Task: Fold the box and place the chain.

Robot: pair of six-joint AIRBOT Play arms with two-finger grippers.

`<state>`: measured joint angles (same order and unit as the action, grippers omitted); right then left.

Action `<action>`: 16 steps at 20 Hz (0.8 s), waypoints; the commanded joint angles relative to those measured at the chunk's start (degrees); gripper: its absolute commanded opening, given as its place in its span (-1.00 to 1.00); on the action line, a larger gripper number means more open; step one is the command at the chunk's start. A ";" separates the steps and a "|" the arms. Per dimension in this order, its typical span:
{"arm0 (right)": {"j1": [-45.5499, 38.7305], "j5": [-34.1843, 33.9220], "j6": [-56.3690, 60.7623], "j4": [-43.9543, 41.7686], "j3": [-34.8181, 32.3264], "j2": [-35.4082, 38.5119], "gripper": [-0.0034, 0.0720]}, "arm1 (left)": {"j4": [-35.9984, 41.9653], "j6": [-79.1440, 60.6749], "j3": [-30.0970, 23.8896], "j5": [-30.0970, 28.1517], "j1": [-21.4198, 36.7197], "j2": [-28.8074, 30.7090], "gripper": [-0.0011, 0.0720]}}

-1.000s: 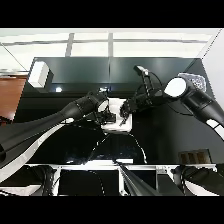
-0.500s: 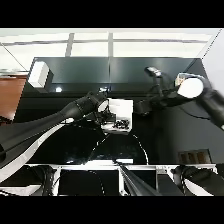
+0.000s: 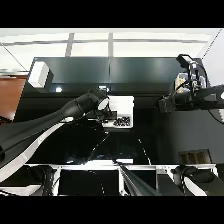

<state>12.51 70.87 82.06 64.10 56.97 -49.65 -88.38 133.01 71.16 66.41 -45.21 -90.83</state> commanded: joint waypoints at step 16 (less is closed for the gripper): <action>-0.31 -2.78 1.73 0.55 -0.02 0.76 -0.01 | 40.28 -54.25 -30.95 -15.23 44.52 37.83 0.59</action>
<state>12.23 69.67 83.24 64.64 56.97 -48.93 -82.89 108.44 51.37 58.33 -16.60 -58.15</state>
